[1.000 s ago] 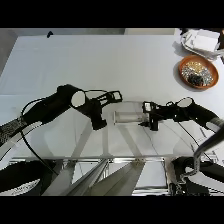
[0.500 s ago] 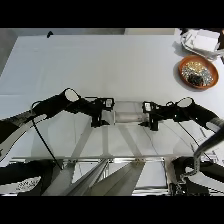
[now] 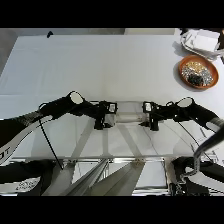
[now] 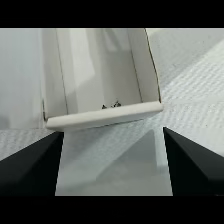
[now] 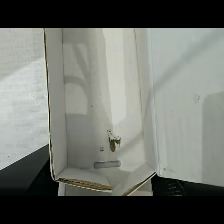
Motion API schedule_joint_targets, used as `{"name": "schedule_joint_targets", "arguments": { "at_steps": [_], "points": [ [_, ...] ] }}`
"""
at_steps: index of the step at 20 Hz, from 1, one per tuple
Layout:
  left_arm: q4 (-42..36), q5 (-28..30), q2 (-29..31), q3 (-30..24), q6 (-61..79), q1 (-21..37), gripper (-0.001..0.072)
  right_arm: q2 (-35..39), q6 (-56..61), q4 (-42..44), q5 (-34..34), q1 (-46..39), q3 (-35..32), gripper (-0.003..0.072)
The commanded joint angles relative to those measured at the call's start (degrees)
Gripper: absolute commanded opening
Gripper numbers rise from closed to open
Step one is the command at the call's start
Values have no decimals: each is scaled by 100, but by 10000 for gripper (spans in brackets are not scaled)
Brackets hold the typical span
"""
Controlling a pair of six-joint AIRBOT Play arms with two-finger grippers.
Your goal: Fold the box and place the chain.
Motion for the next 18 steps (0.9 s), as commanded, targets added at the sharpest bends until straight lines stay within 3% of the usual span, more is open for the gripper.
{"name": "schedule_joint_targets", "arguments": {
  "at_steps": [1, 9, 15, 18],
  "points": [
    [-160, -11, -11, -2, 50, -57, 711, 2, 2, 13, -9, 4, 4, 321],
    [-199, 214, -33, -2, -302, -57, 711, 2, 2, 13, -9, 4, 4, 321],
    [-931, 229, -175, -4, -164, -83, 697, 2, 2, 13, -9, 4, 4, 321],
    [-927, 295, -210, -4, -90, -76, 692, 2, 2, 13, -9, 4, 4, 321]
  ]
}}
